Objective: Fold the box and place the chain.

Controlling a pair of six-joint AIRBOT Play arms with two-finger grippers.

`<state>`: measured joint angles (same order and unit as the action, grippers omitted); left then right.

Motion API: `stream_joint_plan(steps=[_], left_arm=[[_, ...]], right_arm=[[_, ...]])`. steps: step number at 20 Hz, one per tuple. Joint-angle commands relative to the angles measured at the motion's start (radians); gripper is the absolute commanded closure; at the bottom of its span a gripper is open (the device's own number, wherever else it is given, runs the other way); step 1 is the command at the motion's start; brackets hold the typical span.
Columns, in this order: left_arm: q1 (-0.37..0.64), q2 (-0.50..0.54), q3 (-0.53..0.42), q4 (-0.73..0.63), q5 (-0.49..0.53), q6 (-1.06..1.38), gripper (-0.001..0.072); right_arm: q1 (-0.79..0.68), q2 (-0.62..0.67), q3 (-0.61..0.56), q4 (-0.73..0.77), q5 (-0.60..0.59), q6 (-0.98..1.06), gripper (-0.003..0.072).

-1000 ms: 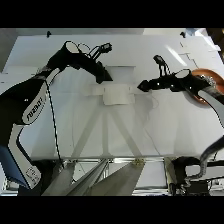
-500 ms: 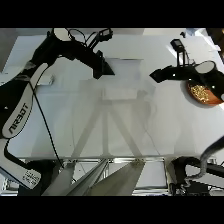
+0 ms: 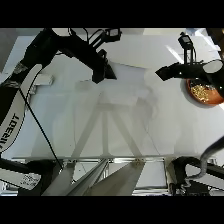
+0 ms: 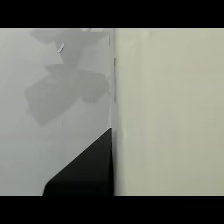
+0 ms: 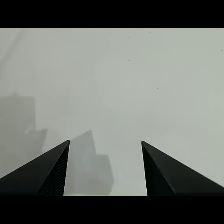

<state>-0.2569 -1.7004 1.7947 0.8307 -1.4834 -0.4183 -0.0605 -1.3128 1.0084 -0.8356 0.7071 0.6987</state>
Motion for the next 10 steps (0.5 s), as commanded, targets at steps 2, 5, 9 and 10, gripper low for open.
stream_joint_plan(steps=[2, 5, 9, 10], left_arm=[[-0.009, 0.021, -0.010, 0.023, -0.013, 0.028, 0.0715], [-0.004, 0.033, -0.029, 0.023, 0.053, 0.063, 0.0714], [0.011, 0.109, -0.254, -0.051, 0.245, 0.193, 0.0710], [0.026, 0.120, -0.319, -0.114, 0.290, 0.261, 0.0710]], right_arm=[[-0.001, 0.002, 0.001, -0.002, -0.001, 0.000, 0.0190], [-0.001, 0.002, 0.001, -0.002, -0.002, 0.000, 0.0190], [-0.001, 0.002, 0.001, -0.002, -0.002, 0.000, 0.0190], [-0.001, 0.002, 0.001, -0.002, -0.001, 0.000, 0.0190]])
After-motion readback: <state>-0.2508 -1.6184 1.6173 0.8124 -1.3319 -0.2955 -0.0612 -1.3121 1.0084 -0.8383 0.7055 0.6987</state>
